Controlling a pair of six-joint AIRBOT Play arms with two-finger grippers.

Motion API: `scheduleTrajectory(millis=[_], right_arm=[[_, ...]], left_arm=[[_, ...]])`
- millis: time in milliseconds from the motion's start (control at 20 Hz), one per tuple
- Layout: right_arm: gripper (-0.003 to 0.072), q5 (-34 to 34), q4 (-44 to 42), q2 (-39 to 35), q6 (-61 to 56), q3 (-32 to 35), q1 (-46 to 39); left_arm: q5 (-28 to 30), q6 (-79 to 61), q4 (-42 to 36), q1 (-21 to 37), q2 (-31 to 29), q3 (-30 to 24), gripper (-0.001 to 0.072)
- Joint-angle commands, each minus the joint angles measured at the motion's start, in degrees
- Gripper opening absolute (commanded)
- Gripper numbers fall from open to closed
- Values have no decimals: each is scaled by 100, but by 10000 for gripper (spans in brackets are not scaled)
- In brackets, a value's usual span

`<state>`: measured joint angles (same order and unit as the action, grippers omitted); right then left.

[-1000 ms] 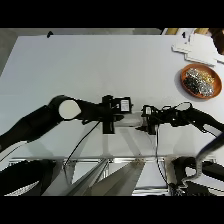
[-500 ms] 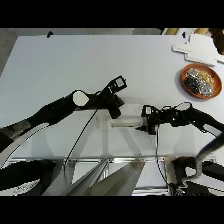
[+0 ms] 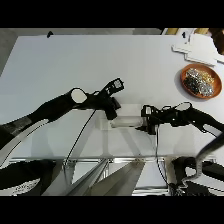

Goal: Fold the box and place the chain.

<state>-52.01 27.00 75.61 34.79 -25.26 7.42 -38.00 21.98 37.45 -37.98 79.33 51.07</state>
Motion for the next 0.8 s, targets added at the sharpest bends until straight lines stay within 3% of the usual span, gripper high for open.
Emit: scheduleTrajectory(millis=[0,100,200,350,400,500,750], right_arm=[[343,-2,-4,0,0,-2,2],[343,-2,-2,-2,0,-2,2],[343,-2,-4,-2,0,-2,2],[343,-4,-4,0,0,-2,2],[343,-2,-2,-2,0,-2,2],[343,-2,-4,0,0,-2,2],[343,-2,-4,-2,0,-2,2]], left_arm=[[-1432,407,1340,70,-538,2,8],[-2406,422,2052,76,-695,0,7],[-2957,415,2448,98,-695,-31,6],[-2444,138,2507,280,-695,-356,15],[-2090,-72,2476,374,-695,-527,77],[-1611,-562,2352,518,-693,-815,304],[-1314,-2682,1545,592,-387,-953,314]])
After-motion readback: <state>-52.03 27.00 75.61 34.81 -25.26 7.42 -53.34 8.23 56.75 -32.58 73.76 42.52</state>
